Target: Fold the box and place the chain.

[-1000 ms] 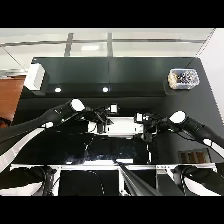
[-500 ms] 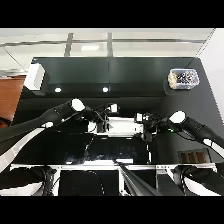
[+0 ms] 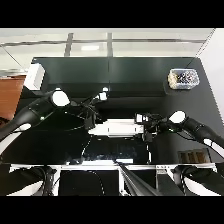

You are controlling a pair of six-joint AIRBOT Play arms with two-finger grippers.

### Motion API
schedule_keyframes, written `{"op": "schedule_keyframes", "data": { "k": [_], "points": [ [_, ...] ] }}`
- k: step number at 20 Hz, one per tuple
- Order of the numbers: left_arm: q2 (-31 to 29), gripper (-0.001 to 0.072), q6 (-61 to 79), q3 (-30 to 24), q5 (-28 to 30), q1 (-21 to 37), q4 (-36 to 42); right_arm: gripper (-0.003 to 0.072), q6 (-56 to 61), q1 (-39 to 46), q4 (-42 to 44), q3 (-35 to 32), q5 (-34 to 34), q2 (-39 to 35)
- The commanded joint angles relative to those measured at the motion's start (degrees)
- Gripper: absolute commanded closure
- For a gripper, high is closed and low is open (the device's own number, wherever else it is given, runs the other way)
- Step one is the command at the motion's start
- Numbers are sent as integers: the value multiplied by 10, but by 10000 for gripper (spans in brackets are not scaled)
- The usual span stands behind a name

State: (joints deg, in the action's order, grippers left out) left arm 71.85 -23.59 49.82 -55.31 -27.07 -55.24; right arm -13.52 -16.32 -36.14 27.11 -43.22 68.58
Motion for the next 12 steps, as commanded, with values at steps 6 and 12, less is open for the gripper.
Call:
{"op": "schedule_keyframes", "data": {
  "k": [6,12],
  "points": [
    [-11,683,-79,-54,10,-25,207,613,-2,0,-3,0,-1,0],
    [28,683,70,-55,229,-49,380,613,-2,0,-3,0,0,0]
  ]
}}
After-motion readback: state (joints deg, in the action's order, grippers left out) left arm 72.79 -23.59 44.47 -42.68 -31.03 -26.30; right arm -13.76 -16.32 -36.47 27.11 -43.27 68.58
